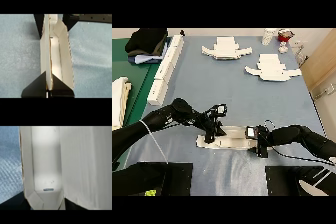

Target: Fold the box.

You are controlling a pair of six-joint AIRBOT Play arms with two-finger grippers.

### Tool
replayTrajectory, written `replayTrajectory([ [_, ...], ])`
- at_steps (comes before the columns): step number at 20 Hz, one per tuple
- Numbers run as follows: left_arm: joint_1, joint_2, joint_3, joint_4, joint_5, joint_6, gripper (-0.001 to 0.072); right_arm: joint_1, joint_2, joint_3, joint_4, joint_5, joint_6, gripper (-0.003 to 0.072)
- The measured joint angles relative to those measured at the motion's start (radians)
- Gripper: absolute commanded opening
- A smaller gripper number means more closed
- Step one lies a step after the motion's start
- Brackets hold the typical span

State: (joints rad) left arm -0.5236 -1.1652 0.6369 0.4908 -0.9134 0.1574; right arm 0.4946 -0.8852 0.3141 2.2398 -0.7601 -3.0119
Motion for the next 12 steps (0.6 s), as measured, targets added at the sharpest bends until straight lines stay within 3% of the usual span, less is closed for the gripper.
replayTrajectory([
  [1, -0.003, -0.005, -0.001, 0.02, 0.016, 0.0, 0.0326, 0.0, 0.0, 0.0, 0.0, 0.0, 0.0, 0.0448],
  [4, -0.001, 0.0, 0.0, 0.012, 0.003, -0.022, 0.0328, 0.0, 0.0, 0.0, 0.0, 0.0, 0.0, 0.0448],
  [5, 0.004, 0.002, -0.001, 0.014, 0.013, -0.047, 0.0429, 0.0, 0.0, 0.0, 0.0, 0.0, 0.0, 0.0448],
  [6, 0.008, 0.01, 0.0, 0.006, 0.016, -0.084, 0.063, 0.0, 0.0, 0.0, 0.0, 0.0, 0.0, 0.0449],
  [7, 0.013, 0.019, 0.0, 0.019, 0.006, -0.128, 0.0663, 0.0, 0.0, 0.0, 0.0, 0.0, 0.0, 0.0448],
  [9, 0.039, 0.055, 0.0, 0.054, -0.007, -0.25, 0.0662, 0.0, 0.0, 0.0, 0.0, 0.0, 0.0, 0.0448],
  [10, 0.056, 0.081, 0.0, 0.095, -0.033, -0.324, 0.0631, 0.0, 0.0, 0.0, 0.0, 0.0, 0.0, 0.0448],
  [11, 0.072, 0.109, 0.0, 0.127, -0.057, -0.397, 0.0372, 0.0, 0.0, 0.0, 0.0, 0.0, 0.0, 0.0448],
  [12, 0.091, 0.14, 0.0, 0.17, -0.085, -0.482, 0.0014, 0.0, 0.0, 0.0, 0.0, 0.0, 0.0, 0.0449],
])
